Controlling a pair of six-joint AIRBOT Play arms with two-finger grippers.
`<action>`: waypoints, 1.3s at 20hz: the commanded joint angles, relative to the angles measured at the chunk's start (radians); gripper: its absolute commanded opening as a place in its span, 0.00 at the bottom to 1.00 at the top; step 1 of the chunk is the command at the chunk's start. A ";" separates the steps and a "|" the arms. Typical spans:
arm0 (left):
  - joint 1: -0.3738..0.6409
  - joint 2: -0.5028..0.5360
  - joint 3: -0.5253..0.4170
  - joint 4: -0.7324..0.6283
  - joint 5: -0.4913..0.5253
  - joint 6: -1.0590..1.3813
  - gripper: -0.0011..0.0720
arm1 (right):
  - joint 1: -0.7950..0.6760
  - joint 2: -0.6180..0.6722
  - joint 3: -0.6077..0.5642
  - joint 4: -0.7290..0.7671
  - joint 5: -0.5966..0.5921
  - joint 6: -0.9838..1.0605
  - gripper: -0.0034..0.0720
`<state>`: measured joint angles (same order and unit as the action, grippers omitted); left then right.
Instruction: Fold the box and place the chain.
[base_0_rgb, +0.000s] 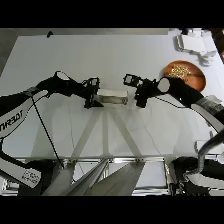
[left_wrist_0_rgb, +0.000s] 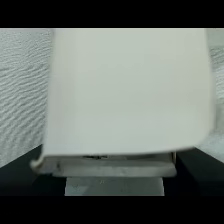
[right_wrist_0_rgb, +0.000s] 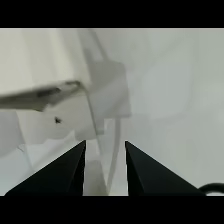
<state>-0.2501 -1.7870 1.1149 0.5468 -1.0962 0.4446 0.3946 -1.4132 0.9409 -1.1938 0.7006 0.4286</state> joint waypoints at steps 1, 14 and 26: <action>0.000 0.001 0.000 0.000 0.000 0.000 0.31 | 0.052 -0.014 0.000 0.113 -0.012 -0.180 0.41; 0.000 0.001 0.000 0.000 0.000 0.000 0.31 | 0.071 -0.025 0.000 0.236 0.000 -0.216 0.38; 0.000 0.001 0.000 0.000 0.000 0.000 0.31 | 0.072 0.120 0.001 0.052 0.119 0.152 0.06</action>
<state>-0.2497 -1.7870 1.1149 0.5468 -1.0962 0.4431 0.4648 -1.3354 0.9409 -1.1561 0.8005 0.5224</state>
